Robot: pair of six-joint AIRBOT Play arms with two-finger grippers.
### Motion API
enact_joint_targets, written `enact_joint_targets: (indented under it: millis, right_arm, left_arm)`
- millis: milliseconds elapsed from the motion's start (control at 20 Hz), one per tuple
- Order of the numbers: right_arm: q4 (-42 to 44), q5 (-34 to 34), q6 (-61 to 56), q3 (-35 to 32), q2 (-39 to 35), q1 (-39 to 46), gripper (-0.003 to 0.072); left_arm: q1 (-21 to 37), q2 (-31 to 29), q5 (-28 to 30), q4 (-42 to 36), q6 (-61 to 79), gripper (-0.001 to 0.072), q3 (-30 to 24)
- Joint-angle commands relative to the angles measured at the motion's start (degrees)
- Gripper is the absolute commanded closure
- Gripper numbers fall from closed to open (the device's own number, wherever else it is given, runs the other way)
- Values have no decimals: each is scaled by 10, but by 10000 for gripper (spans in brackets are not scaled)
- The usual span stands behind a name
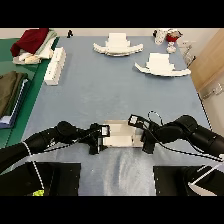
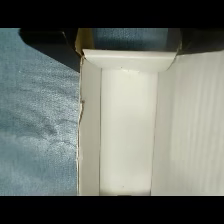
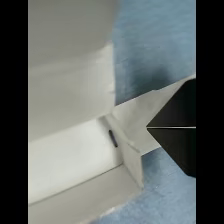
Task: Fold the box.
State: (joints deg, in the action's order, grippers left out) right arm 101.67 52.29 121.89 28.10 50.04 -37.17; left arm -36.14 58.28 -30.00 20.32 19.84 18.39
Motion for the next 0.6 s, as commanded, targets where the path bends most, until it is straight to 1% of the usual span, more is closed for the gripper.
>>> enact_joint_targets:
  millis: [0,100,150,200,300,400,450,550]
  right_arm:
    - [-179,80,-324,10,-35,9,685]
    - [-289,128,-490,10,-48,49,684]
    - [-300,150,-529,10,-47,87,685]
    - [-278,157,-533,9,-46,131,685]
    - [-179,152,-510,6,-38,226,686]
    - [-43,145,-417,0,-25,293,686]
    - [16,143,-382,-4,-17,311,686]
    - [80,141,-351,-12,-1,315,686]
  left_arm:
    - [0,0,-2,1,1,198,1]
    - [0,0,-2,1,1,197,1]
    - [1,0,-2,1,1,198,1]
    - [0,0,-2,1,1,197,1]
    - [1,0,-1,1,1,198,1]
    - [0,0,-2,1,1,197,0]
    - [0,0,-2,1,1,197,1]
    - [0,0,-2,1,1,197,1]
